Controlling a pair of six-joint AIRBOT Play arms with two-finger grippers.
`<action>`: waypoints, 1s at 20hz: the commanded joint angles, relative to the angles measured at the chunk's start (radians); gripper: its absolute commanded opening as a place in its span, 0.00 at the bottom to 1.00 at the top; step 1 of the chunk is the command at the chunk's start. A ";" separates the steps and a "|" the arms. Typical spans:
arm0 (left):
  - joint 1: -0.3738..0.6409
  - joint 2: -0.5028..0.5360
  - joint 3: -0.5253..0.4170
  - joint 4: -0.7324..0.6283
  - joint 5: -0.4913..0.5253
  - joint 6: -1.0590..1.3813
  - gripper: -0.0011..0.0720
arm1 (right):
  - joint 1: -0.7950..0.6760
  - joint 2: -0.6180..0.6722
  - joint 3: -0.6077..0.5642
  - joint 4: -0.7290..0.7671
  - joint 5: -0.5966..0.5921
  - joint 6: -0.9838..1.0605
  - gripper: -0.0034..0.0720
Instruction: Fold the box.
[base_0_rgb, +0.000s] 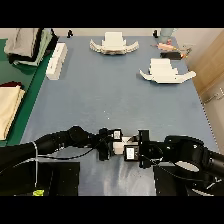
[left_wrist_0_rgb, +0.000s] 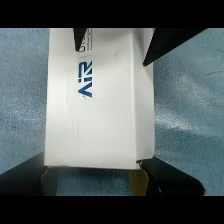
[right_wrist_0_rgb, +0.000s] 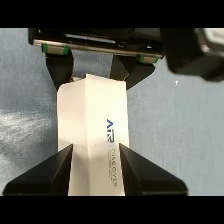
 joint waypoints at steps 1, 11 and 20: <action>0.000 0.000 0.001 0.001 -0.003 0.002 0.45 | 0.001 -0.028 -0.009 0.041 -0.002 -0.036 0.65; 0.000 0.000 0.001 0.001 -0.003 0.002 0.45 | 0.001 -0.050 -0.009 0.041 -0.004 -0.061 0.41; 0.000 0.000 0.001 0.001 -0.003 0.002 0.45 | 0.001 -0.011 -0.007 0.042 -0.005 -0.062 0.34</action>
